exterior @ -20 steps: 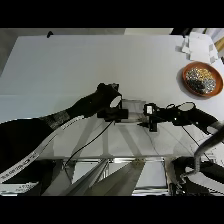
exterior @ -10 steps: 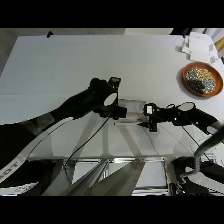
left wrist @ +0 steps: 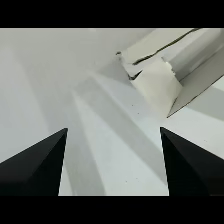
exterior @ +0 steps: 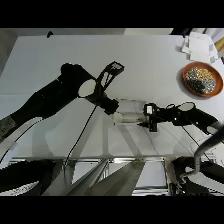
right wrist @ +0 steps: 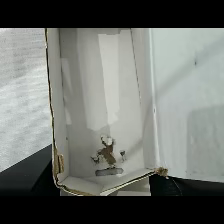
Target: Fold the box and place the chain.
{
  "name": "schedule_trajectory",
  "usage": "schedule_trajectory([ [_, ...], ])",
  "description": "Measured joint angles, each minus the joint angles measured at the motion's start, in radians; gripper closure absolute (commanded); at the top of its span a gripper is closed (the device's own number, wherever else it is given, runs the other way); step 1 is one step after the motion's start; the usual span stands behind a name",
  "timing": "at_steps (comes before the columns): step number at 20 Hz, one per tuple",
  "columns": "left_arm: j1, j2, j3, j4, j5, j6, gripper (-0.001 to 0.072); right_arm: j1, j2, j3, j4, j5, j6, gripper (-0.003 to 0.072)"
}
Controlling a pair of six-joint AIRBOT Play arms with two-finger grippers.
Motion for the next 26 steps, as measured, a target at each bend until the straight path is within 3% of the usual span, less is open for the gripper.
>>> schedule_trajectory([
  [3,0.014,-0.008,-0.001,-0.024,0.016,0.014,0.0087,0.000,0.000,0.000,0.000,0.000,0.000,0.0274],
  [4,0.016,-0.017,-0.002,-0.030,0.022,-0.004,0.0138,0.000,0.000,0.000,0.000,0.000,0.000,0.0274],
  [5,0.017,-0.030,-0.002,-0.038,0.028,-0.039,0.0242,0.000,0.000,0.000,0.000,0.000,0.000,0.0274],
  [6,0.016,-0.046,-0.002,-0.044,0.036,-0.078,0.0281,0.000,0.000,0.000,0.000,0.000,0.000,0.0274],
  [14,-0.029,-0.193,-0.002,-0.064,0.054,-0.454,0.0282,0.000,0.000,0.000,0.000,0.000,0.000,0.0274],
  [16,-0.040,-0.214,-0.002,-0.065,0.054,-0.528,0.0349,0.000,0.000,0.000,0.000,0.000,0.000,0.0274],
  [22,-0.063,-0.249,-0.002,-0.067,0.072,-0.663,0.0421,0.000,0.000,0.000,0.000,0.000,0.000,0.0274],
  [25,-0.070,-0.264,-0.002,-0.071,0.075,-0.702,0.0646,0.000,0.000,0.000,0.000,0.000,0.000,0.0274],
  [26,-0.072,-0.267,-0.002,-0.070,0.075,-0.709,0.0684,0.000,0.000,0.000,0.000,0.001,0.000,0.0274],
])
